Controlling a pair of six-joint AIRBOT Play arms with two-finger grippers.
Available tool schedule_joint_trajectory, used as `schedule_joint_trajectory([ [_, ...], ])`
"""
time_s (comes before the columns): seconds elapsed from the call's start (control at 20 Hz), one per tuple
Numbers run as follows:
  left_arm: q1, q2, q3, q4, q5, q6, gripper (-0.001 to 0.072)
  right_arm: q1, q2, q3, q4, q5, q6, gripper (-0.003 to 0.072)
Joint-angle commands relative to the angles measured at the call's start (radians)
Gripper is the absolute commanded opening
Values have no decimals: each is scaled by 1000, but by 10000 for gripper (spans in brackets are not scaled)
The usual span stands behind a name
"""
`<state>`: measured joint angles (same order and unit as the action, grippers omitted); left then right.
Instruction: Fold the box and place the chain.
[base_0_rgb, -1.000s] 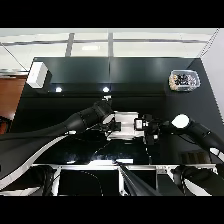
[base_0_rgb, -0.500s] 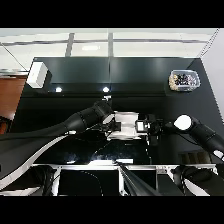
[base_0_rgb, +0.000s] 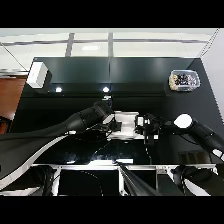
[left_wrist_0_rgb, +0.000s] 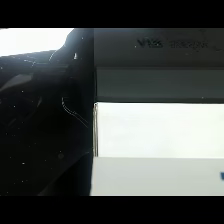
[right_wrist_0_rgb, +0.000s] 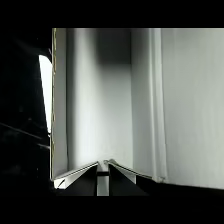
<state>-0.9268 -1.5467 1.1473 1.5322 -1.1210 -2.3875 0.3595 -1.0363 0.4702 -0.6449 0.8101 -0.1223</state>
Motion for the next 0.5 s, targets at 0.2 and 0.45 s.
schedule_joint_trajectory([
  [0.2,0,-1,0,0,1,0,23,28,-47,0,67,-8,3,76],
  [0.45,0,-1,0,0,1,0,23,28,-48,-1,69,-37,3,353],
])
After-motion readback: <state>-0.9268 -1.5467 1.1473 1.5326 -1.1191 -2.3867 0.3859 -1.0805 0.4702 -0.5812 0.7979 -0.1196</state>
